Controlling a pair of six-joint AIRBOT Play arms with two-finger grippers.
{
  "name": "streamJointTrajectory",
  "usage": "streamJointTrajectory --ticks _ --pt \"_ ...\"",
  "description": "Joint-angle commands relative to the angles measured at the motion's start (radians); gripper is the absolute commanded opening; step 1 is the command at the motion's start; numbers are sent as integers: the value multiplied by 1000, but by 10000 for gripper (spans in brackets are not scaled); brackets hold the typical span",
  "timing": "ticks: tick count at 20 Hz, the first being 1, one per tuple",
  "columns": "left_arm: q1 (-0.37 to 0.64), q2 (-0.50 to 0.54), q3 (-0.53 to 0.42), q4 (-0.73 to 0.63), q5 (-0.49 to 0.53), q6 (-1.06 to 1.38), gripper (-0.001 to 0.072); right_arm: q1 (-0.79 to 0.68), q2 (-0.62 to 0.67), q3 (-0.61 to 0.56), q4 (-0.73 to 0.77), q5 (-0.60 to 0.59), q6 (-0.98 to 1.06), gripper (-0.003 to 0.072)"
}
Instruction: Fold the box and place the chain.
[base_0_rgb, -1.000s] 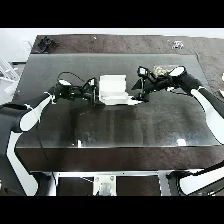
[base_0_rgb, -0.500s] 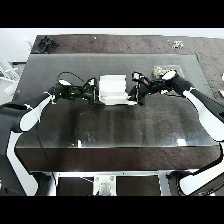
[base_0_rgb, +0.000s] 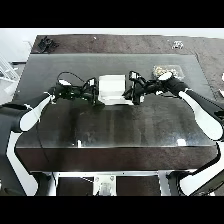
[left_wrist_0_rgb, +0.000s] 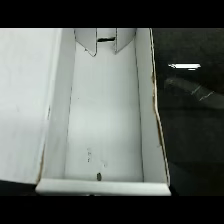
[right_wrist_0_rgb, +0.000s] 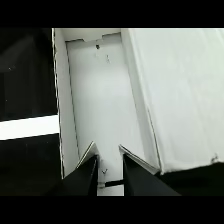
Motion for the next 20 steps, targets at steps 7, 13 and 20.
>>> streamJointTrajectory --ticks 7,13,20 --pt "0 0 0 -3 0 -1 356 19 -40 0 14 2 -6 199" --pt "0 0 0 -3 0 -1 356 18 -41 0 12 2 -9 451" --pt "0 0 0 -3 0 -1 356 18 -42 0 0 5 -9 720"
